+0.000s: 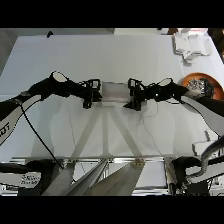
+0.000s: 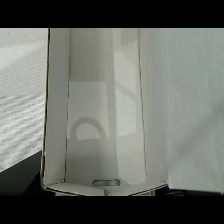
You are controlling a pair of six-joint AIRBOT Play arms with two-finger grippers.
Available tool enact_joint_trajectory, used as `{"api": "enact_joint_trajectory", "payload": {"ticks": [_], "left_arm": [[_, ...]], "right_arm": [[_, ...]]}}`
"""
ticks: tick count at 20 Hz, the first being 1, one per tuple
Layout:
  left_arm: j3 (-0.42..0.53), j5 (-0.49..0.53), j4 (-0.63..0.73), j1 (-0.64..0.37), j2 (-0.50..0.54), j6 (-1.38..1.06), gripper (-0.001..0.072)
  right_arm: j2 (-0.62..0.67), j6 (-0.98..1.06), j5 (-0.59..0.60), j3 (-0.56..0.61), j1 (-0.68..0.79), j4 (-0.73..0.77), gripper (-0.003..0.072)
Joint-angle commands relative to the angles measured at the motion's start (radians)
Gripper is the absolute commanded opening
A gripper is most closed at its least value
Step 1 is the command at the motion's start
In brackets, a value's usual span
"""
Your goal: Fold the box and place the chain.
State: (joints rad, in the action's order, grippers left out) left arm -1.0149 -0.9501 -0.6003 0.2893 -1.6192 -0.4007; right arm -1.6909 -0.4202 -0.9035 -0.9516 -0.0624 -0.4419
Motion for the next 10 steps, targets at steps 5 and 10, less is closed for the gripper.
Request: {"api": "enact_joint_trajectory", "payload": {"ticks": [5, 10], "left_arm": [[0.000, 0.062, 0.070, 0.017, 0.000, -0.003, 0.0073], [0.000, 0.057, 0.071, 0.030, 0.000, -0.004, 0.0010]], "right_arm": [[0.000, 0.001, 0.003, 0.000, -0.001, 0.001, 0.0519], [0.000, 0.001, 0.003, 0.000, -0.001, 0.001, 0.0519]]}}
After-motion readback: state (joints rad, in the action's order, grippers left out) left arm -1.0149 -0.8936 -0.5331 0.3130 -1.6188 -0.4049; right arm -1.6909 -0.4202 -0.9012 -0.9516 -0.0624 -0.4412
